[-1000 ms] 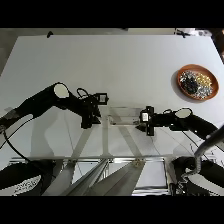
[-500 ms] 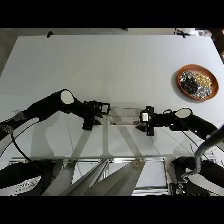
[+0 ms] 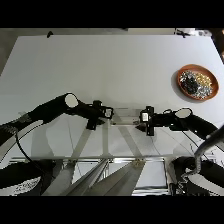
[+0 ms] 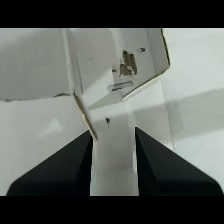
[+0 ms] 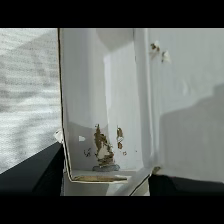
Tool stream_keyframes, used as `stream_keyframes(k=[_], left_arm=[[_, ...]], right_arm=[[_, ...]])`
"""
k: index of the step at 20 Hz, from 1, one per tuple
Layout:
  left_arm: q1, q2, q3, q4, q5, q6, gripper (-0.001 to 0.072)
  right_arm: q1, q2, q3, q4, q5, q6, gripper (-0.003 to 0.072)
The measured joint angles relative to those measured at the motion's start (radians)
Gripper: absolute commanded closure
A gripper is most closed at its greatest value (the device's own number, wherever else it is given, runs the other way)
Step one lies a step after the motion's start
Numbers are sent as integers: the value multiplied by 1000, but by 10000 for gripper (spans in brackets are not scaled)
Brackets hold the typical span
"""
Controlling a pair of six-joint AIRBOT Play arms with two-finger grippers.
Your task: Fold the box and place the chain.
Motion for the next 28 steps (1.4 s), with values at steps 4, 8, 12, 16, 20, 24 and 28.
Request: stream_keyframes(k=[4,8,12,16,20,24,28], left_arm=[[-24,-6,0,-35,8,33,463],[-33,-7,0,-79,13,49,520],[-35,-7,0,-108,21,55,520],[-36,-7,0,-146,32,56,580],[-51,-9,-1,-188,40,58,577],[-78,-24,-1,-223,57,58,422],[-92,-36,0,-235,70,56,317]], right_arm=[[0,0,0,0,0,0,276],[0,0,0,0,0,0,276],[0,0,0,0,0,0,276],[0,0,0,0,0,0,276],[0,0,0,0,0,1,276],[0,0,0,0,0,0,276],[0,0,0,0,1,0,276]])
